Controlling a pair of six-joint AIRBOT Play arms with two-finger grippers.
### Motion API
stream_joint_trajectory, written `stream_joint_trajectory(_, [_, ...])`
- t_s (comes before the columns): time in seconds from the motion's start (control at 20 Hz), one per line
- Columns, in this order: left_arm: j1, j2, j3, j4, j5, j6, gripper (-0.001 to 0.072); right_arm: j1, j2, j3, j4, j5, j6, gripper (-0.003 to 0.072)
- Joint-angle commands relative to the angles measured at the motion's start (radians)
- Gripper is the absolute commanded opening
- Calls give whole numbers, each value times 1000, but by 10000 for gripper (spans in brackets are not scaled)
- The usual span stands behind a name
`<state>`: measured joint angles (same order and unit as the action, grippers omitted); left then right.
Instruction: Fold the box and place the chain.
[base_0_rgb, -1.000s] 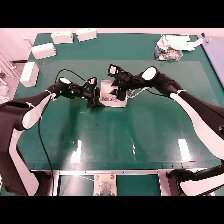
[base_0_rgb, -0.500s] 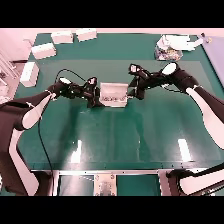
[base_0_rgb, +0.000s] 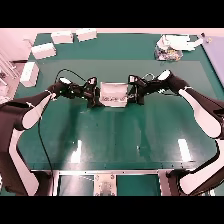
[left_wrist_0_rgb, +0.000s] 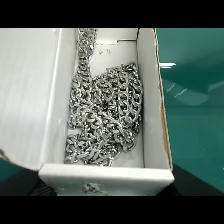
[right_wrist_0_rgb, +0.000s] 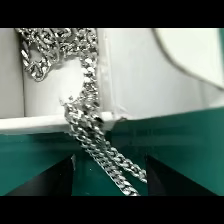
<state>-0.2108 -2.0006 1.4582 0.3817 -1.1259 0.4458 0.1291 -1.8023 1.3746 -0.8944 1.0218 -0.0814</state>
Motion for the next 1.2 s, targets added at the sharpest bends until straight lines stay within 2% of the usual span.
stream_joint_trajectory(0.0, [1, 1, 0, 0, 0, 0, 353, 8, -35, 2, 4, -22, -32, 531])
stream_joint_trajectory(0.05, [1, 1, 0, 0, 0, 0, 353, 8, -43, 2, 4, -37, -32, 519])
stream_joint_trajectory(0.1, [1, 1, 0, 0, 0, 0, 352, 8, -48, 2, 4, -51, -32, 452])
stream_joint_trajectory(0.15, [1, 1, 0, 0, 0, 0, 353, 8, -50, 2, 4, -69, -32, 322])
stream_joint_trajectory(0.2, [1, 1, 0, 0, 0, 0, 353, 8, -50, 2, 2, -85, -32, 237])
stream_joint_trajectory(0.25, [1, 1, 0, 0, 0, 0, 353, 3, -50, 5, -4, -94, -31, 117])
stream_joint_trajectory(0.3, [1, 1, 0, 0, 0, 0, 353, -5, -49, 11, -9, -94, -12, 70])
stream_joint_trajectory(0.35, [1, 1, 0, 0, 0, 0, 353, -12, -41, 17, -13, -80, 26, 64])
stream_joint_trajectory(0.4, [1, 1, 0, 0, 0, 0, 353, -14, -20, 19, -34, -56, 49, 9])
stream_joint_trajectory(0.5, [1, 1, 0, 0, 0, 0, 353, -14, 31, 19, -73, -42, 109, 7])
stream_joint_trajectory(0.8, [1, 1, 0, 0, 0, 0, 353, 21, 174, 18, -66, -8, 184, 6])
stream_joint_trajectory(1.15, [1, 1, 0, 0, 0, 0, 353, 69, 313, 18, -107, 81, 327, 5])
